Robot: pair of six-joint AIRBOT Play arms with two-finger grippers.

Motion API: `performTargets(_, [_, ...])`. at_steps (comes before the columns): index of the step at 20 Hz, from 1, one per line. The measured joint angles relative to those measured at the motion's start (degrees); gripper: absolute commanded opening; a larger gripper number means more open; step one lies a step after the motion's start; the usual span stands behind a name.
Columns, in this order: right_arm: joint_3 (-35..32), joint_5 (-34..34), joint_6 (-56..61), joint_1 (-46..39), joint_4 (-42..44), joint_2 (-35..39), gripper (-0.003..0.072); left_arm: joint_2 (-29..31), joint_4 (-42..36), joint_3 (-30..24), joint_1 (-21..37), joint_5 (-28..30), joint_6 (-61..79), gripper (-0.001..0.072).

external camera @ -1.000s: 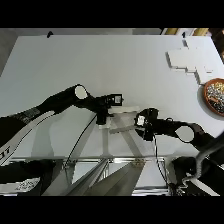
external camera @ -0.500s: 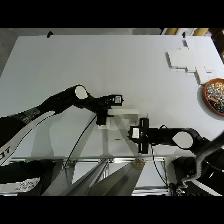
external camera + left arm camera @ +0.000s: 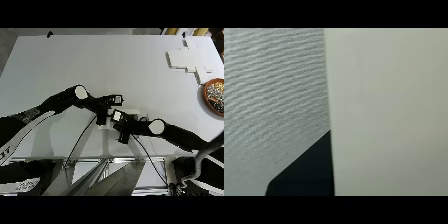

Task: Fold the box and place the chain.

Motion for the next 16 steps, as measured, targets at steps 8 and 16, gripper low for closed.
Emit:
performTargets(8, [3.1,-2.9,-0.4,1.9,6.4,-4.6,0.0017,0.0,0.0,0.0,0.0,0.2,-0.1,0.0010])
performTargets(16, [6.0,0.1,-0.4,3.8,7.7,-1.8,0.0017,0.0,0.0,0.0,0.0,-0.3,0.1,0.0010])
